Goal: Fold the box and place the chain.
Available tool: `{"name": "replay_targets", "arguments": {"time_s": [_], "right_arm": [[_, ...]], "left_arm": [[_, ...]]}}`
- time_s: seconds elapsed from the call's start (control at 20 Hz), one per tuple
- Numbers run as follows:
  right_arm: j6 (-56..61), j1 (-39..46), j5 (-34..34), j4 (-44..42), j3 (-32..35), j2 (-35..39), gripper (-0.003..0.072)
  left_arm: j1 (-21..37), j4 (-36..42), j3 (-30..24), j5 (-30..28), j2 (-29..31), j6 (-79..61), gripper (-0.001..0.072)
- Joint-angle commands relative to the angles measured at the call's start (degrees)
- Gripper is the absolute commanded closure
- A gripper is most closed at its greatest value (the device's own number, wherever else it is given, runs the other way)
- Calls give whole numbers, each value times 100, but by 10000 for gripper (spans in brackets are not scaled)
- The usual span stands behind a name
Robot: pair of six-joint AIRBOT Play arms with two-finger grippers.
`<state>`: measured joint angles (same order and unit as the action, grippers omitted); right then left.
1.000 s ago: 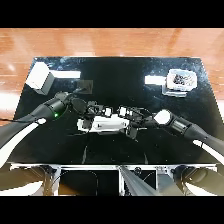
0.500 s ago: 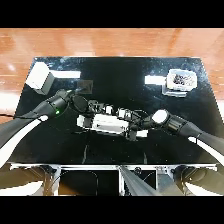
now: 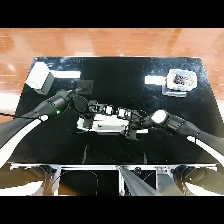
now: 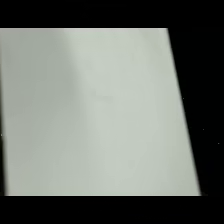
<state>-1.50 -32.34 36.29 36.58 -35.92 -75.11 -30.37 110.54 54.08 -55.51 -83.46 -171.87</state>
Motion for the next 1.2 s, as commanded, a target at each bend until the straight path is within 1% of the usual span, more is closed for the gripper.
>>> {"name": "replay_targets", "arguments": {"time_s": [0.0, 0.1, 0.4, 0.6, 0.8, 1.15], "right_arm": [[31, -2, 26, 37, -4, -4, -29], [42, -15, 151, 11, -4, -7, -30], [72, -11, 96, 15, -4, -4, -28], [492, 190, 127, 57, -4, -4, -28], [492, 323, 396, 118, -4, -4, -27], [315, 317, 385, 138, -4, -4, -27]], "left_arm": [[-2, -11, 7, -9, 0, 2, 690], [-2, -11, 7, -9, 0, 2, 689], [-2, -11, 7, -9, 0, 2, 689], [-2, -13, 7, -7, 0, 101, 689], [-2, -15, 7, -7, 0, 114, 689], [-2, -13, 7, -7, 0, 114, 689]]}}
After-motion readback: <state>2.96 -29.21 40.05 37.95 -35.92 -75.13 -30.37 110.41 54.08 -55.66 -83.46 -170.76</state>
